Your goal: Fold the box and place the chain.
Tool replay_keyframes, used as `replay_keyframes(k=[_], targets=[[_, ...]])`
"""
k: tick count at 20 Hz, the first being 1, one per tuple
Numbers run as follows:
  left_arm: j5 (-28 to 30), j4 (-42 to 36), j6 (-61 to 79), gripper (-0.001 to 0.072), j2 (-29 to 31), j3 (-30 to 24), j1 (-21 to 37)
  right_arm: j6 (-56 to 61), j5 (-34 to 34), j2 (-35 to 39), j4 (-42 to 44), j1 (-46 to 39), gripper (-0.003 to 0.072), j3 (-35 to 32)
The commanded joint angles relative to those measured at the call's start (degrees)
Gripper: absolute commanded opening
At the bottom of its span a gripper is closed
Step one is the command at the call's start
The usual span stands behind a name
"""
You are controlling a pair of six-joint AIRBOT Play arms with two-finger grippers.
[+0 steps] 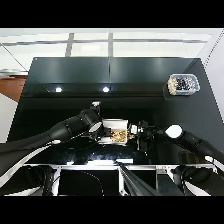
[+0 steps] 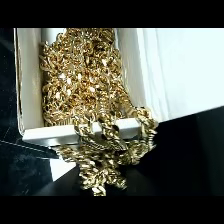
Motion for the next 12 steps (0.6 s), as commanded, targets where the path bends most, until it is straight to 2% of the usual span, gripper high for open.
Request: replay_keyframes(k=[1, 4, 5, 9, 12], targets=[[0.1, 0.0, 0.0, 0.0033, 0.0, 0.0, 0.0, 0.0, 1.3, 0.0, -0.8, 0.1, 0.0142, 0.1], [0.1, 0.0, 0.0, 0.0033, 0.0, 0.0, 0.0, 0.1, 1.3, 0.0, -0.6, 0.0, 0.0117, 0.1], [0.1, 0.0, 0.0, 0.0033, 0.0, 0.0, 0.0, 0.2, 1.3, 0.1, -0.6, 0.0, 0.0032, 0.1], [0.1, 0.0, 0.0, 0.0033, 0.0, 0.0, 0.0, 7.1, 1.6, 3.5, -1.0, -1.7, 0.0033, 0.1], [0.1, 0.0, 0.0, 0.0033, 0.0, 0.0, 0.0, 13.6, 3.3, 9.9, -4.1, -4.8, 0.0033, 0.2]])
